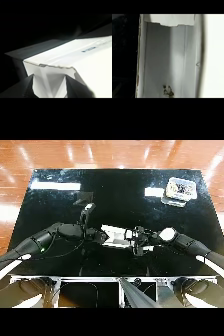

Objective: Fold the box and place the chain.

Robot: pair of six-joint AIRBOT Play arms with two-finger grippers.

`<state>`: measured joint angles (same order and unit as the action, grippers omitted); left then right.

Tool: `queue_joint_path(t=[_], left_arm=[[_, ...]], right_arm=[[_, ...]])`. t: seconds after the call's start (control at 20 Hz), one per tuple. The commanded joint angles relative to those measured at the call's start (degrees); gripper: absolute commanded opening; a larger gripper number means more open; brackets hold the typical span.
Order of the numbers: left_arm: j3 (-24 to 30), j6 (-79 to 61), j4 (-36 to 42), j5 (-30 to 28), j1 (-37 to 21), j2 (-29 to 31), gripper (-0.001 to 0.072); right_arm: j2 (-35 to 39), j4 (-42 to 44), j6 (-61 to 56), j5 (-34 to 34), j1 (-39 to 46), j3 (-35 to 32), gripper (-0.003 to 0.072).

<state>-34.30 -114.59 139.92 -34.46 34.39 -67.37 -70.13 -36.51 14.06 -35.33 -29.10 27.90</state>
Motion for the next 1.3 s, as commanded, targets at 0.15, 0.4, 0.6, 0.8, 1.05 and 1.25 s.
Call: queue_joint_path(t=[0.15, 0.4, 0.6, 0.8, 1.05, 1.25], left_arm=[[-0.13, 9.92, -9.14, 3.41, 2.51, 0.04, 0.0492], [-2.69, 16.96, -14.97, 0.87, 2.8, 0.02, 0.0492], [-5.68, 26.51, -24.06, -4.26, 4.04, -0.13, 0.0492], [-8.61, 35.52, -32.81, -7.52, 7.54, -2.08, 0.0491], [-13.16, 45.42, -42.71, -10.03, 11.47, -6.21, 0.0491], [-17.09, 47.58, -45.11, -13.62, 11.52, -9.81, 0.0483]], right_arm=[[-0.02, -0.02, 0.04, -0.2, -0.07, 0.0, 0.0544], [-0.02, -0.02, 0.04, -0.2, -0.07, 0.0, 0.0544], [-0.02, -0.02, 0.07, -0.2, -0.07, 0.0, 0.0544], [-0.02, -0.02, 0.04, -0.2, -0.07, 0.0, 0.0544], [-0.02, -0.02, 0.07, -0.2, -0.07, 0.0, 0.0544], [-0.02, -0.02, 0.04, -0.2, -0.07, 0.0, 0.0544]])
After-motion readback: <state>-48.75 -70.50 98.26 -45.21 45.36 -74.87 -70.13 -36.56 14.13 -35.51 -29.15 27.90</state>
